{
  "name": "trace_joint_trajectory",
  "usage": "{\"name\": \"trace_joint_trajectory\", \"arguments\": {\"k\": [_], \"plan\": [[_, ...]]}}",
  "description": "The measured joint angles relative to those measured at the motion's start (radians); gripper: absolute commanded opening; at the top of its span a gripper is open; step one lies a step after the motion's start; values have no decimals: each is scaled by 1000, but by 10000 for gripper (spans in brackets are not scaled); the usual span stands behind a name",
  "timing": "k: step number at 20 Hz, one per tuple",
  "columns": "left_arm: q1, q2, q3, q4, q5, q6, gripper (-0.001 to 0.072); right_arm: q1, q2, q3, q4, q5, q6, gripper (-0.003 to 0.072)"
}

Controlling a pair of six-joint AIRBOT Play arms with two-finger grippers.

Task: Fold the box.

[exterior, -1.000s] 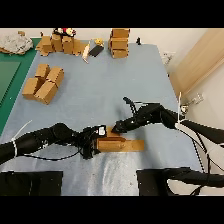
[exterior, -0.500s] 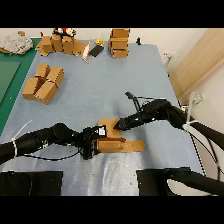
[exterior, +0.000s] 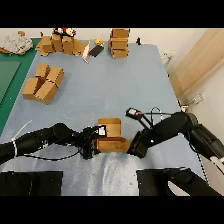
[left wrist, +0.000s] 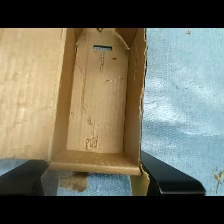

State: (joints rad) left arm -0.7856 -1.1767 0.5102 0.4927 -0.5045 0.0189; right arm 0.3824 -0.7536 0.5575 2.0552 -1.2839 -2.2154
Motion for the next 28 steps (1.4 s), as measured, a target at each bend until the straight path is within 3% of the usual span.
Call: {"name": "trace_joint_trajectory", "arguments": {"k": [5, 9, 15, 16, 18, 20, 22, 28], "plan": [[0, 0, 0, 0, 0, 0, 518, 69, -18, -45, -158, 177, -149, 452], [0, 0, 0, 0, 0, 0, 518, 84, -74, -53, -125, 303, -258, 452], [0, 0, 0, 0, 0, 0, 519, 92, -126, -57, -74, 349, -366, 449], [0, 0, 0, 0, 0, 0, 518, 92, -129, -57, -71, 352, -382, 431], [0, 0, 0, 0, 0, 0, 518, 92, -134, -57, -55, 354, -408, 232], [0, 0, 0, 0, 0, 0, 518, 93, -136, -57, -35, 352, -423, 220], [0, 0, 0, 0, 0, 0, 518, 93, -137, -57, -19, 347, -442, 155], [0, 0, 0, 0, 0, 0, 518, 116, -138, -57, 18, 335, -469, 156]]}}
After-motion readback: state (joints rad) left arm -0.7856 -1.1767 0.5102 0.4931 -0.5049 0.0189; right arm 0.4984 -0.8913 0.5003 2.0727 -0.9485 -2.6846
